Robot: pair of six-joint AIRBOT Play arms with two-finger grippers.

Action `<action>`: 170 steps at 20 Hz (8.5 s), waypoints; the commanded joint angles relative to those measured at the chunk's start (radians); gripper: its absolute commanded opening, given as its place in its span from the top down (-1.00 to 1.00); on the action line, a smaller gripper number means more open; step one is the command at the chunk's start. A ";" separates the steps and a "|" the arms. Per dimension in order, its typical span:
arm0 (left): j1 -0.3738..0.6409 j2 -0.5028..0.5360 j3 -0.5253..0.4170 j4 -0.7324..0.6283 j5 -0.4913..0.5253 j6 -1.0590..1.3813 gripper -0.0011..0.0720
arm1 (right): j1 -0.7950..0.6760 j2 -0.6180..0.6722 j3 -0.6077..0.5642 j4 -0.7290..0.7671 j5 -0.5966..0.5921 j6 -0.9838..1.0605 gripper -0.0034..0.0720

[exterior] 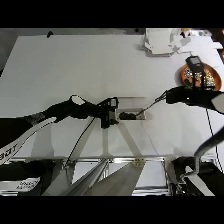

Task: Fold the box and place the chain.

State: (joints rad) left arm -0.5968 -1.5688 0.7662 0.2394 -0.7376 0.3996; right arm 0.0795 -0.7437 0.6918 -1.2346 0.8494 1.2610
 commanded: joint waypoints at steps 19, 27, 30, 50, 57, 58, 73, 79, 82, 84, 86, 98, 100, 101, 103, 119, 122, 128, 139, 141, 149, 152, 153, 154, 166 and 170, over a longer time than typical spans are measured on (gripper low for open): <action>0.001 0.000 0.000 0.000 0.001 0.000 0.60 | 0.261 0.094 -0.042 0.572 -0.014 -0.368 0.87; 0.001 0.000 0.000 0.000 0.000 0.000 0.60 | 0.308 -0.228 -0.042 0.478 -0.013 -0.344 0.87; 0.001 0.000 0.000 0.000 0.000 0.000 0.60 | 0.308 -0.300 -0.044 0.479 -0.010 -0.342 0.87; 0.001 0.000 0.000 0.000 0.000 0.000 0.60 | -0.076 -0.159 -0.018 -0.102 -0.049 0.101 0.00; 0.001 0.000 0.000 0.000 0.000 0.000 0.60 | -0.074 -0.434 -0.018 -0.071 -0.221 0.140 0.03; 0.001 0.000 0.000 0.000 0.000 0.000 0.60 | -0.074 -0.452 -0.017 -0.072 -0.227 0.143 0.03; 0.001 0.000 0.000 0.000 0.000 0.000 0.60 | 0.085 -0.736 0.330 -0.437 0.142 0.318 0.15; 0.001 0.000 0.000 0.000 0.000 0.000 0.60 | 0.085 -0.769 0.330 -0.436 0.139 0.337 0.15; 0.001 0.000 0.000 0.000 0.000 0.000 0.60 | 0.085 -0.798 0.330 -0.431 0.139 0.337 0.16; 0.001 0.000 0.000 0.000 0.001 0.000 0.60 | 0.085 -0.802 0.330 -0.426 0.135 0.336 0.23; 0.001 0.000 0.000 0.000 0.001 0.000 0.60 | 0.085 -0.798 0.330 -0.426 0.146 0.314 0.63; 0.001 0.000 0.000 0.000 0.001 0.000 0.60 | 0.086 -0.449 0.330 -0.374 0.295 0.192 0.87; 0.001 0.000 0.000 0.000 0.001 0.000 0.60 | 0.088 -0.358 0.322 -0.291 0.347 0.152 0.87; 0.001 0.000 0.000 0.000 0.000 0.000 0.60 | 0.097 -0.304 0.308 -0.249 0.357 0.141 0.87; 0.001 0.000 0.000 0.000 0.000 0.000 0.60 | 0.133 -0.196 0.277 -0.183 0.366 0.135 0.87; 0.001 0.000 0.000 0.000 0.000 0.000 0.60 | 0.548 0.017 0.127 0.088 -0.078 0.136 0.87; 0.001 0.000 0.000 0.000 0.000 0.000 0.60 | 0.555 -0.009 0.103 0.082 -0.114 0.137 0.87; 0.001 0.000 0.000 0.000 0.000 0.000 0.60 | 0.555 -0.085 -0.049 0.080 -0.171 0.179 0.87; 0.001 0.000 0.000 0.000 0.000 0.000 0.60 | 0.530 -0.189 -0.022 -0.016 -0.232 0.145 0.21; 0.001 0.000 0.000 0.000 0.000 0.000 0.60 | 0.452 -0.129 0.031 -0.029 -0.137 0.021 0.26; 0.001 0.000 0.000 0.000 0.001 0.000 0.60 | 0.074 -0.073 -0.097 0.037 0.147 -1.027 0.49; 0.001 0.000 0.000 0.000 0.000 0.000 0.60 | 0.046 -0.086 -0.228 0.087 0.074 -1.349 0.49; 0.001 0.000 0.000 0.000 0.000 0.000 0.60 | 0.046 -0.098 -0.254 0.138 0.048 -1.407 0.49; 0.001 0.000 0.000 0.000 0.001 0.000 0.60 | 0.046 -0.116 -0.272 0.206 0.023 -1.474 0.49; 0.001 0.000 0.000 0.000 0.000 0.000 0.60 | 0.046 -0.217 -0.279 0.451 -0.087 -1.659 0.49; 0.001 0.000 0.000 0.000 0.000 0.000 0.60 | 0.046 -0.217 -0.278 0.458 -0.088 -1.659 0.30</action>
State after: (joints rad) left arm -0.5968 -1.5688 0.7662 0.2394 -0.7372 0.3996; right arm 0.1265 -0.9588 0.4137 -0.7918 0.7692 -0.3904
